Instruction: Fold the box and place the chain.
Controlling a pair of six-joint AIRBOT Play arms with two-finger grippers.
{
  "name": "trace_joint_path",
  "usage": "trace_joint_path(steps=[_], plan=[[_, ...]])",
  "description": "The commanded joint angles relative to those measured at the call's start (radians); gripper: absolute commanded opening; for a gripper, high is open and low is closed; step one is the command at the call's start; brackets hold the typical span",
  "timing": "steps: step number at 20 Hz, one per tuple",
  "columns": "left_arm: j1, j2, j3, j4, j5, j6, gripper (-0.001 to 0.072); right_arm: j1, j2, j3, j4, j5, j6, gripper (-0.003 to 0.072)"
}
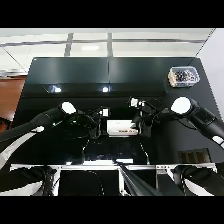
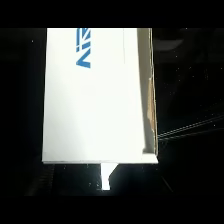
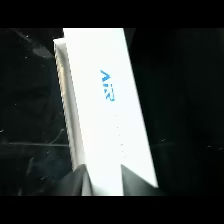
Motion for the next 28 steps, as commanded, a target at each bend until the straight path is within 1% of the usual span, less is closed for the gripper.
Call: trace_joint_path(steps=[1,5,7,12,16,22,24,26,28], plan=[[0.0,0.0,0.0,0.0,0.0,0.0,0.045,0.001,0.0,0.0,0.005,-0.002,-0.001,0.0323],[0.0,0.0,0.0,0.0,-0.001,0.0,0.045,0.001,0.0,0.0,0.005,0.0,-0.001,0.0322],[0.0,0.0,0.0,0.0,-0.001,0.0,0.045,0.001,0.0,0.0,0.005,0.0,-0.001,0.0231],[0.0,0.0,0.0,0.0,0.0,0.0,0.045,0.001,0.0,0.0,0.005,0.0,-0.001,0.023],[0.0,0.0,0.0,0.0,-0.001,0.0,0.045,0.001,0.0,-0.001,0.005,0.002,-0.001,0.023],[0.0,0.0,0.0,0.0,-0.001,0.0,0.045,0.001,0.0,-0.041,0.005,0.015,0.0,0.0232],[0.0,0.0,0.0,0.0,-0.001,0.0,0.045,0.001,0.0,-0.041,0.006,0.003,0.001,0.0324],[0.0,0.0,0.0,0.0,-0.001,0.0,0.045,0.001,0.0,-0.041,0.005,-0.002,0.005,0.0323],[0.0,0.0,0.0,0.001,-0.001,0.0,0.045,0.001,0.004,-0.04,0.005,-0.001,0.051,0.0322]])
